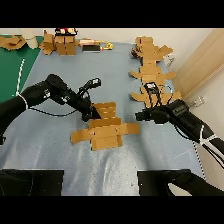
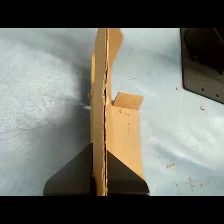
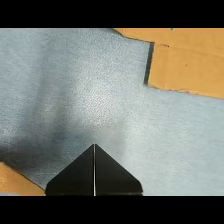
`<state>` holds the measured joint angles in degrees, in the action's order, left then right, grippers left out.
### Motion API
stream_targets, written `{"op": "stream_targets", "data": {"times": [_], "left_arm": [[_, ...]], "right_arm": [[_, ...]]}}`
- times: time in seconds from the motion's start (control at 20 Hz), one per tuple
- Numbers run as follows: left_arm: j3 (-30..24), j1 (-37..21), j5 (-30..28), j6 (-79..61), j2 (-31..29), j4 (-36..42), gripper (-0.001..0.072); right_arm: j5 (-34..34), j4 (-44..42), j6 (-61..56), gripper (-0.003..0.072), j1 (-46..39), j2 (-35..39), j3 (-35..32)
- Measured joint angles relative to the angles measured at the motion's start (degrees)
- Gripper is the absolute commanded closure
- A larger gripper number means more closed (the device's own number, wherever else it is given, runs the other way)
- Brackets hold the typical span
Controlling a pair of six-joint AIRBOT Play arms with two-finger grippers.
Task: Fold the box.
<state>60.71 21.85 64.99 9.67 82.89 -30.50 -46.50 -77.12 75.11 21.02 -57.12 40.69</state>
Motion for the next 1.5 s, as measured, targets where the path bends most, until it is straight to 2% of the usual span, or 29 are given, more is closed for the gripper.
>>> {"op": "stream_targets", "data": {"times": [0.25,0.55,0.8,1.0,1.25,1.5], "left_arm": [[0.0,1.88,-0.74,-2.1,-0.02,-1.7,0.0696],[0.02,3.39,-5.77,-5.31,-0.02,-1.36,0.0696],[0.22,3.72,-8.22,-6.82,-0.13,-1.46,0.0696],[0.28,3.89,-8.76,-7.1,-0.13,-1.64,0.0696],[0.28,5.16,-9.4,-7.1,-0.13,-0.98,0.0696],[0.28,6.08,-10.58,-7.08,-0.13,-1.03,0.0696]], "right_arm": [[2.27,-1.14,-1.25,0.0683,0.0,0.0,0.0],[3.65,-3.3,-1.62,0.0684,-0.02,-0.07,0.0],[-0.02,-12.72,2.97,0.0684,0.07,1.66,0.0],[-4.48,-24.55,7.54,0.0684,0.76,3.23,-1.9],[3.98,-36.52,10.95,0.0684,5.77,2.47,-8.0],[11.89,-40.72,11.87,0.0684,9.99,-2.19,-9.86]]}}
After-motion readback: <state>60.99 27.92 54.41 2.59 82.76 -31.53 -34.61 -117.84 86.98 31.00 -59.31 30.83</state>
